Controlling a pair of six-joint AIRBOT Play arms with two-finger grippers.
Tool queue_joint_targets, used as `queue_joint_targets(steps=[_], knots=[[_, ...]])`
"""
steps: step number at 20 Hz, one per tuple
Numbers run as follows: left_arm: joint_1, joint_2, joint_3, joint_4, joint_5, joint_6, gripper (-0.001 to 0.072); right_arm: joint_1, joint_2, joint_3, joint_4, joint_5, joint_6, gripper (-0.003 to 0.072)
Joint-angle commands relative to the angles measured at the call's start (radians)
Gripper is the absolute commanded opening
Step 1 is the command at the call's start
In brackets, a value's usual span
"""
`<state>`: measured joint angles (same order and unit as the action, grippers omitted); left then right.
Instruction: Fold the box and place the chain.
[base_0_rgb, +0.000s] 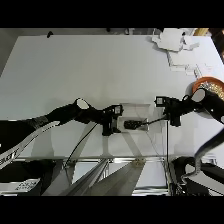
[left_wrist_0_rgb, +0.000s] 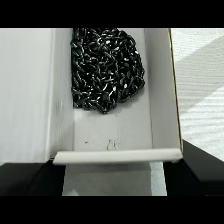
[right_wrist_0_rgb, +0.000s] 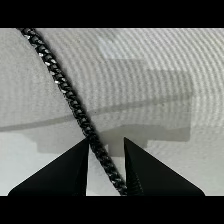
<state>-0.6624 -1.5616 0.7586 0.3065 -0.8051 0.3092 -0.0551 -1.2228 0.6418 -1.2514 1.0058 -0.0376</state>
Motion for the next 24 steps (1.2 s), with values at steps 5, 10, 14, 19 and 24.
queue_joint_targets(steps=[5, 10, 14, 19, 24], knots=[[0.000, 0.000, 0.000, 0.000, 0.000, 0.000, 0.0210, -0.001, -0.011, -0.011, -0.008, 0.009, 0.000, 0.0170], [0.000, 0.000, 0.000, 0.000, 0.000, 0.000, 0.0210, -0.001, -0.006, -0.026, -0.008, 0.024, -0.001, 0.0019], [0.000, 0.000, 0.000, 0.000, 0.000, 0.000, 0.0210, 0.004, 0.068, -0.026, -0.010, 0.027, -0.001, 0.0019], [0.000, 0.000, 0.000, 0.000, 0.000, 0.000, 0.0210, 0.004, 0.161, -0.027, -0.005, 0.070, -0.001, 0.0019], [0.000, 0.000, 0.000, 0.000, 0.000, 0.000, 0.0210, 0.004, 0.208, -0.030, -0.034, 0.070, 0.008, 0.0092]])
